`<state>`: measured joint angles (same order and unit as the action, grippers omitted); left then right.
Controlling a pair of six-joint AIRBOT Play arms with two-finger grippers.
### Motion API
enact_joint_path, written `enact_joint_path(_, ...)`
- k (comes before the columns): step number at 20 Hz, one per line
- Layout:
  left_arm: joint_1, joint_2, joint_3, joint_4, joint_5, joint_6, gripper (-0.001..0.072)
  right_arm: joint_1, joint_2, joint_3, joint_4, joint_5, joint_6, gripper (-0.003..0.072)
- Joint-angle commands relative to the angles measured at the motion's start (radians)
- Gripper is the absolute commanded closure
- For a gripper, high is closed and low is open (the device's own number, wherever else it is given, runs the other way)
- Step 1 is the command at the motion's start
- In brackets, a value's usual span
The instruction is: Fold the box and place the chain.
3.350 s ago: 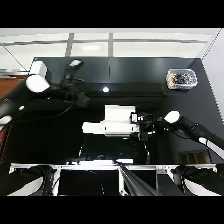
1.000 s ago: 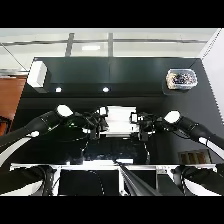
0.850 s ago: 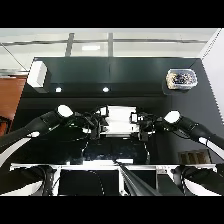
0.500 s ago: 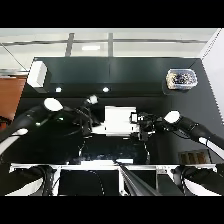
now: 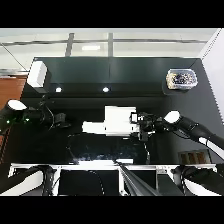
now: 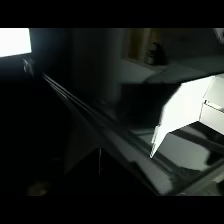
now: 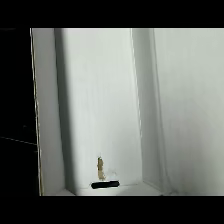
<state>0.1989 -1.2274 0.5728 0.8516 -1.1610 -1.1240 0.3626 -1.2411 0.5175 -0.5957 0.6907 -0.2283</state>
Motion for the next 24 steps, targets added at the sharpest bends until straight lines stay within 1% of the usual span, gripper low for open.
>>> enact_joint_path(1, 0.029, -0.082, -0.060, -0.077, -0.056, -0.014, 0.0687, 0.001, -0.001, 0.000, 0.000, 0.000, 0.000, 0.0553)
enact_joint_path(3, -0.051, -0.116, -0.061, -0.137, -0.020, 0.059, 0.0687, 0.001, -0.001, 0.000, 0.000, 0.000, 0.000, 0.0553)
enact_joint_path(4, -0.096, -0.129, -0.061, -0.188, -0.004, 0.102, 0.0686, 0.001, -0.001, 0.000, 0.000, 0.000, 0.000, 0.0553)
enact_joint_path(7, -0.199, -0.172, -0.060, -0.386, 0.008, 0.237, 0.0685, 0.001, -0.001, 0.000, 0.000, 0.000, 0.000, 0.0553)
enact_joint_path(9, -0.237, -0.193, -0.058, -0.512, -0.008, 0.345, 0.0686, 0.001, -0.001, 0.000, 0.000, 0.000, 0.000, 0.0554)
enact_joint_path(10, -0.243, -0.195, -0.051, -0.524, -0.004, 0.359, 0.0686, 0.001, -0.001, 0.000, 0.000, 0.001, 0.000, 0.0553)
enact_joint_path(13, -0.241, -0.195, -0.031, -0.489, -0.002, 0.362, 0.0686, 0.001, -0.001, 0.000, 0.000, 0.000, 0.000, 0.0553)
enact_joint_path(16, -0.264, -0.195, 0.005, -0.404, 0.011, 0.341, 0.0686, 0.001, -0.001, 0.000, 0.000, 0.000, 0.000, 0.0553)
enact_joint_path(18, -0.303, -0.196, 0.035, -0.334, 0.054, 0.277, 0.0686, 0.001, -0.001, 0.000, 0.000, 0.000, 0.000, 0.0553)
enact_joint_path(21, -0.357, -0.195, 0.100, -0.170, 0.061, 0.169, 0.0686, 0.001, -0.001, 0.000, 0.000, 0.001, 0.000, 0.0553)
enact_joint_path(22, -0.364, -0.195, 0.119, -0.112, 0.061, 0.138, 0.0686, 0.001, -0.001, 0.000, 0.000, 0.001, 0.000, 0.0553)
enact_joint_path(24, -0.364, -0.196, 0.140, -0.061, 0.062, 0.121, 0.0686, 0.001, -0.001, 0.000, 0.000, 0.001, 0.000, 0.0553)
